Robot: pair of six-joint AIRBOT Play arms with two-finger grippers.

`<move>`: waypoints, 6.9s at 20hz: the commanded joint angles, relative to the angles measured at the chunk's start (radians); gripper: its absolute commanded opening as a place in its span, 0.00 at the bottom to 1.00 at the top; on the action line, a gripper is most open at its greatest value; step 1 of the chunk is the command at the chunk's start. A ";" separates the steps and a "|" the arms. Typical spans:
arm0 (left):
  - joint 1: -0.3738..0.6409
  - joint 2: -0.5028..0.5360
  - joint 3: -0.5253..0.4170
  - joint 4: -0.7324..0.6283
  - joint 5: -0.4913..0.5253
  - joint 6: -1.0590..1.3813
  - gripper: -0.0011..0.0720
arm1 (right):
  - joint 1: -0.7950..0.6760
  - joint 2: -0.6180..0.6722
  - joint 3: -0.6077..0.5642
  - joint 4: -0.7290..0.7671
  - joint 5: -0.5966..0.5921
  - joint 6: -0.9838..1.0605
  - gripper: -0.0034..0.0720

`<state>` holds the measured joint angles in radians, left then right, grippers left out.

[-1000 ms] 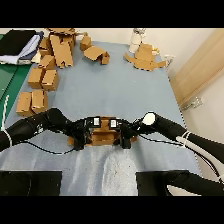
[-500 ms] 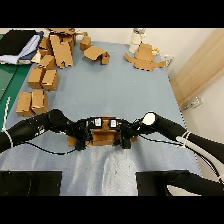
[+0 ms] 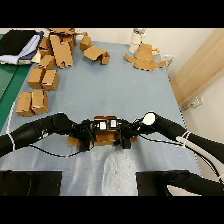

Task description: Fold the box.

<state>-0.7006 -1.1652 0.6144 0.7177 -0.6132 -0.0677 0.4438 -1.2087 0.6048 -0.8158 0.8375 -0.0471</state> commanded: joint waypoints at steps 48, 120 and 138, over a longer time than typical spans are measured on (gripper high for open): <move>0.135 0.325 -0.237 0.386 -0.060 -1.719 0.03 | 0.000 0.001 0.000 0.002 0.000 0.000 0.65; 0.135 0.326 -0.222 -0.328 0.074 -1.108 0.36 | 0.000 0.000 0.000 0.012 -0.005 0.000 0.65; 0.195 0.335 -0.222 0.035 0.021 -1.442 0.36 | 0.000 -0.002 0.000 0.013 -0.005 0.000 0.65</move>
<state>-0.5068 -0.8177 0.3920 0.7589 -0.5957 -1.4967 0.4450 -1.2095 0.6041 -0.8036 0.8326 -0.0467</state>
